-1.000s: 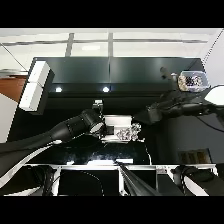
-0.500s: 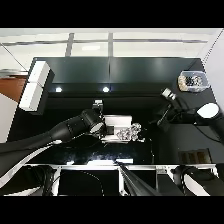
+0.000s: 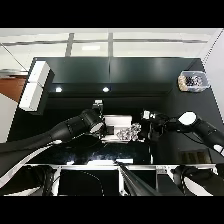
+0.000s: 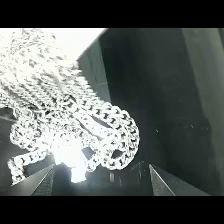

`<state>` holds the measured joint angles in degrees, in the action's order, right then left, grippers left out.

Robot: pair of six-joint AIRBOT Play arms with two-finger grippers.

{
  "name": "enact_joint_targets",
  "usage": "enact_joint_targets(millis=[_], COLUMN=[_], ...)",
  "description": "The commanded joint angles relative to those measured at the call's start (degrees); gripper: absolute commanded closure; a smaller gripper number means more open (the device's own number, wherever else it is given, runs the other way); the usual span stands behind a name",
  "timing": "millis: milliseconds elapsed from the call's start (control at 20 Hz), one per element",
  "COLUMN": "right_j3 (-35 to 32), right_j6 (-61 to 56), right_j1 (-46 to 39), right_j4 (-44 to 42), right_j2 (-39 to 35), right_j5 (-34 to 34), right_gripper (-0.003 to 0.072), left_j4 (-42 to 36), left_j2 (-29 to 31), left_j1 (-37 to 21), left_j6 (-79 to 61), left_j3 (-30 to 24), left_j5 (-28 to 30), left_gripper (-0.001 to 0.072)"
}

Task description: Fold the box and place the chain.

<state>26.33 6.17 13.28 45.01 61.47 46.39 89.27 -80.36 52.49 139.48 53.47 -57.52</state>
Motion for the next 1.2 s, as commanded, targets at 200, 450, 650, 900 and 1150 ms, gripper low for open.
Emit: enact_joint_targets(millis=[200,450,650,900,1150], right_j3=[-0.22,-0.20,-0.20,-0.17,0.11], right_j6=[12.61,13.07,11.50,4.92,-14.58], right_j1=[1.75,1.86,1.86,1.84,1.81], right_j4=[-5.18,-8.13,-9.62,-9.09,-5.33], right_j2=[4.79,5.25,5.22,4.35,-5.05], right_j5=[-2.05,-1.84,-1.57,-1.42,-0.31], right_gripper=[-0.0031,-0.0023,0.0336,0.0638,0.0641], left_j4=[0.00,0.02,0.00,0.00,0.00], left_j2=[-0.02,-0.02,-0.02,-0.02,-0.02], left_j1=[0.00,0.00,0.00,0.00,0.00], left_j6=[0.00,0.00,0.00,0.00,0.00], left_j3=[0.00,0.00,0.00,0.00,0.00], left_j5=[-0.02,0.00,0.00,-0.02,0.00], left_gripper=[0.0676,0.0676,0.0676,0.0676,0.0676])
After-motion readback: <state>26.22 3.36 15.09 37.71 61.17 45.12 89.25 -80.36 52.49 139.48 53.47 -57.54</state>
